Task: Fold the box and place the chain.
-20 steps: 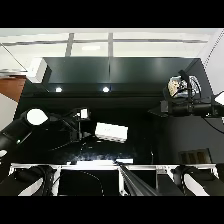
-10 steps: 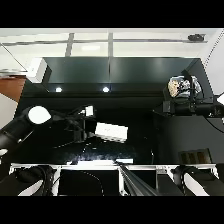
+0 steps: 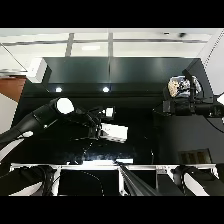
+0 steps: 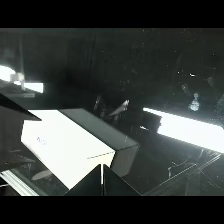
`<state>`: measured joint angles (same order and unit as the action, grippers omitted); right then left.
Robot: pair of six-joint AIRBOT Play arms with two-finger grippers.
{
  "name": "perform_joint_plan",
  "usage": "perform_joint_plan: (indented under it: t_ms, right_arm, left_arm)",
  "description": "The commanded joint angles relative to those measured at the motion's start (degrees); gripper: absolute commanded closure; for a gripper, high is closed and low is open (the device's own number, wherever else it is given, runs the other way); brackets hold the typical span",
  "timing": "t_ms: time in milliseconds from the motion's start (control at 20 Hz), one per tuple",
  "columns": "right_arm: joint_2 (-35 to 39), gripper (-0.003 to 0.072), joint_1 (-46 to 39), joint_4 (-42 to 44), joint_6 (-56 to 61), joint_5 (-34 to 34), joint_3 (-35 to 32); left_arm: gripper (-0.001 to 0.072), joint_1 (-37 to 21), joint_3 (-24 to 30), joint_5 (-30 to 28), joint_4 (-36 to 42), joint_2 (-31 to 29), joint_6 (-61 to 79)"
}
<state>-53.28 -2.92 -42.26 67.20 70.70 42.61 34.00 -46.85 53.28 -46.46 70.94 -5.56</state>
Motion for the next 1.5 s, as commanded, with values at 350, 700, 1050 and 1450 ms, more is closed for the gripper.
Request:
perform_joint_plan:
  t_ms: [350,700,1050,1450]
  right_arm:
    - [0.04,0.0657,-0.04,-0.02,0.00,-0.20,0.04]
    - [0.04,0.0657,-0.04,-0.04,0.00,-0.22,0.04]
    - [0.04,0.0657,-0.04,-0.04,-0.02,-0.22,0.04]
    - [0.04,0.0657,-0.04,-0.02,-0.02,-0.26,0.04]
  left_arm:
    - [-0.0003,0.85,-0.57,0.98,1.86,1.73,-0.87]
    - [-0.0004,1.38,-0.55,1.07,1.57,3.76,-2.38]
    - [-0.0004,1.88,-0.55,0.17,1.51,4.50,-2.36]
    - [0.0032,5.73,2.32,-6.29,-0.02,8.00,-4.48]
